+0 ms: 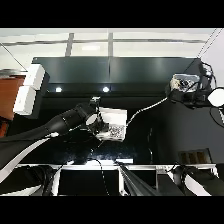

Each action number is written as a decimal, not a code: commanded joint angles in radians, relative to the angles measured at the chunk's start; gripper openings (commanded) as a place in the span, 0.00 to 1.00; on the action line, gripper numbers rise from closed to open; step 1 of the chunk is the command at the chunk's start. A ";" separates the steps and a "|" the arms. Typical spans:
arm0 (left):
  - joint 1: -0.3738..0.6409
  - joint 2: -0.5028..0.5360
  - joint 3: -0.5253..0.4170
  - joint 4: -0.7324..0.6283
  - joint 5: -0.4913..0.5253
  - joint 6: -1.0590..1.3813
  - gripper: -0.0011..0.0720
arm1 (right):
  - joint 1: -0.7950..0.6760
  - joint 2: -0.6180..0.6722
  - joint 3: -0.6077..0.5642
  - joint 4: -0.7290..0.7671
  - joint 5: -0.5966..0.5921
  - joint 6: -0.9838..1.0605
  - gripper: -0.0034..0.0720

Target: Fold the box and place the chain.

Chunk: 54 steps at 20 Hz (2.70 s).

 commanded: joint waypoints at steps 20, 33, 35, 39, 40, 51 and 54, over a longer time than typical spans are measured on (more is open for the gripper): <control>0.000 0.000 0.001 0.000 -0.001 0.000 0.06 | -0.070 -0.438 0.141 0.076 -0.262 0.208 0.09; 0.000 0.000 0.001 0.000 0.006 0.000 0.06 | -0.063 0.258 0.185 0.371 0.166 -0.332 0.08; 0.000 0.000 0.001 0.000 0.005 0.000 0.06 | -0.020 0.388 0.185 0.473 0.244 -0.380 0.08; 0.000 0.000 0.001 0.000 0.003 0.000 0.06 | 0.079 0.494 0.185 0.677 0.279 -0.380 0.08; 0.000 0.000 0.001 0.000 0.001 0.000 0.06 | 0.113 0.494 0.185 0.726 0.267 -0.384 0.08; -0.013 0.000 0.001 0.000 -0.001 0.000 0.06 | 0.582 0.317 0.174 0.690 0.028 -0.355 0.08; -0.018 0.000 0.001 0.000 -0.002 0.000 0.06 | 0.655 0.235 0.175 0.636 -0.018 -0.327 0.08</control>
